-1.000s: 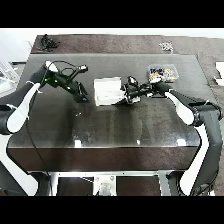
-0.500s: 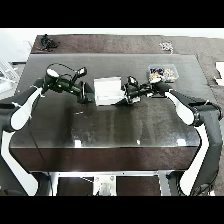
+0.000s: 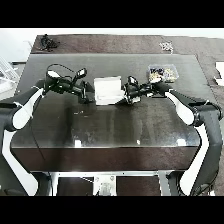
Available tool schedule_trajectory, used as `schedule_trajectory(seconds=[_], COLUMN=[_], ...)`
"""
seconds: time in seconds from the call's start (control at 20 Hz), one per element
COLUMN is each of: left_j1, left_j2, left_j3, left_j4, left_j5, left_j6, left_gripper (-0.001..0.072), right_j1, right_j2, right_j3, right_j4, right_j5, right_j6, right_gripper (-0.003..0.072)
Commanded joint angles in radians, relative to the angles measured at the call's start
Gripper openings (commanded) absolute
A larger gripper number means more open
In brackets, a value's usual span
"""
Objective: Fold the box and place the chain.
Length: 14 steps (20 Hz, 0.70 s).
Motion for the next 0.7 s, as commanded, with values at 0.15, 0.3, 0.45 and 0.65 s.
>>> schedule_trajectory(seconds=[0.15,0.3,0.45,0.65], left_j1=[0.001,0.0,-0.008,-0.01], left_j2=[-0.027,-0.045,-0.061,-0.083], left_j3=[0.002,0.002,0.002,0.002], left_j4=[-0.031,-0.079,-0.1,-0.107], left_j5=[0.012,0.034,0.043,0.047], left_j6=[0.019,0.087,0.126,0.157], left_gripper=[0.072,0.072,0.072,0.072], right_j1=[0.0,0.0,0.0,0.0], right_j2=[0.0,0.0,0.0,0.0], right_j3=[0.0,0.0,0.0,0.0], right_j4=[-0.002,-0.002,-0.002,-0.002], right_j5=[0.001,0.001,0.001,0.001], right_j6=[-0.001,-0.001,-0.001,-0.001], right_gripper=[0.059,0.0589,0.059,0.059])
